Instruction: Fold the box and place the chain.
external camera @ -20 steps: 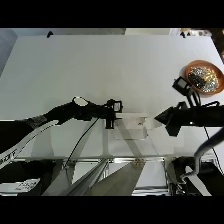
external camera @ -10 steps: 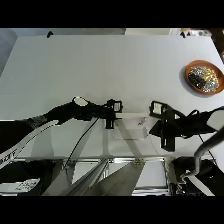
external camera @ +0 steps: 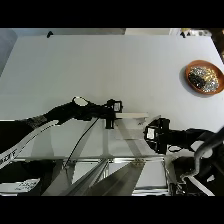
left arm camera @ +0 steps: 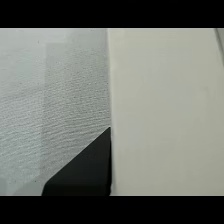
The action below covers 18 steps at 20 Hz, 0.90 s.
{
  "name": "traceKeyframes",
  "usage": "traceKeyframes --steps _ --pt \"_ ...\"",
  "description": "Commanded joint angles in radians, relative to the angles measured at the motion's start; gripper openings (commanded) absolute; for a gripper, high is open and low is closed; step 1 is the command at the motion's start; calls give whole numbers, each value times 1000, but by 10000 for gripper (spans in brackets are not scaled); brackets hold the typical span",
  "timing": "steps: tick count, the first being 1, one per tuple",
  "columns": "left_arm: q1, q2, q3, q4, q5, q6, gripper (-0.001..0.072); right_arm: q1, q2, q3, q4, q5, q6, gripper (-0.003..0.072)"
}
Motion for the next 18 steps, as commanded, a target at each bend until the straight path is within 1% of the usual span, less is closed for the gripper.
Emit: traceKeyframes --steps 1,4,7,12,18 --pt "-1 0 -1 0 0 0 9 38 -34 -63 -18 -151 -12 697" --pt "-1 0 -1 0 0 0 9 69 -108 -63 -18 -209 -15 695" --pt "-1 0 -1 0 0 0 9 95 -147 -63 -18 -216 -88 695" --pt "-1 0 -1 0 0 0 9 84 -148 -58 -22 -287 -112 695" --pt "-1 0 -1 0 0 0 9 77 -136 -15 -13 -275 -112 695"
